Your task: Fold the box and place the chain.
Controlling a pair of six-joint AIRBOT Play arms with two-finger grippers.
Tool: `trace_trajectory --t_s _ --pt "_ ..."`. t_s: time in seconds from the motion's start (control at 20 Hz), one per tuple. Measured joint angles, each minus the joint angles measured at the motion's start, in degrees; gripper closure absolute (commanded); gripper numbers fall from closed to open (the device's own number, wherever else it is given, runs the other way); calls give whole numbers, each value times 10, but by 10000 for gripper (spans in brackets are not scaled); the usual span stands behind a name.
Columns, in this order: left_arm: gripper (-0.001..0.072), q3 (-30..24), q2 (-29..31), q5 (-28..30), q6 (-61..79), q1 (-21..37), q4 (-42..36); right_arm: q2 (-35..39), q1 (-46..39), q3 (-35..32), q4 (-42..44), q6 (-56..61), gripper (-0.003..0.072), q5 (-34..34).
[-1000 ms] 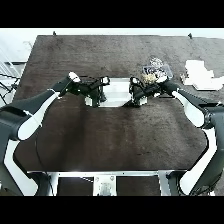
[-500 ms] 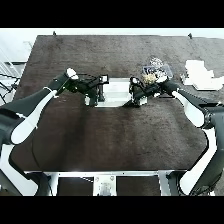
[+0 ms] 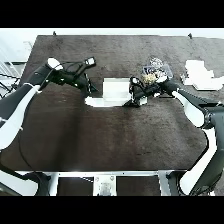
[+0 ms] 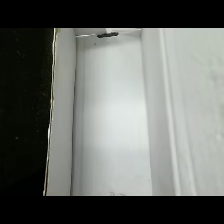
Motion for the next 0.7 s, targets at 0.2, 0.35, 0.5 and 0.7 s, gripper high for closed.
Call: trace_trajectory --t_s 0.2,0.35,0.5,0.7 --pt "696 0 14 19 -166 9 23 0 0 0 0 0 106 0" --pt "696 0 17 25 -287 11 35 0 0 0 0 0 106 0" --pt "695 0 19 29 -376 12 45 0 0 0 0 0 107 0" --pt "694 0 19 26 -453 28 52 0 0 0 0 0 106 0"
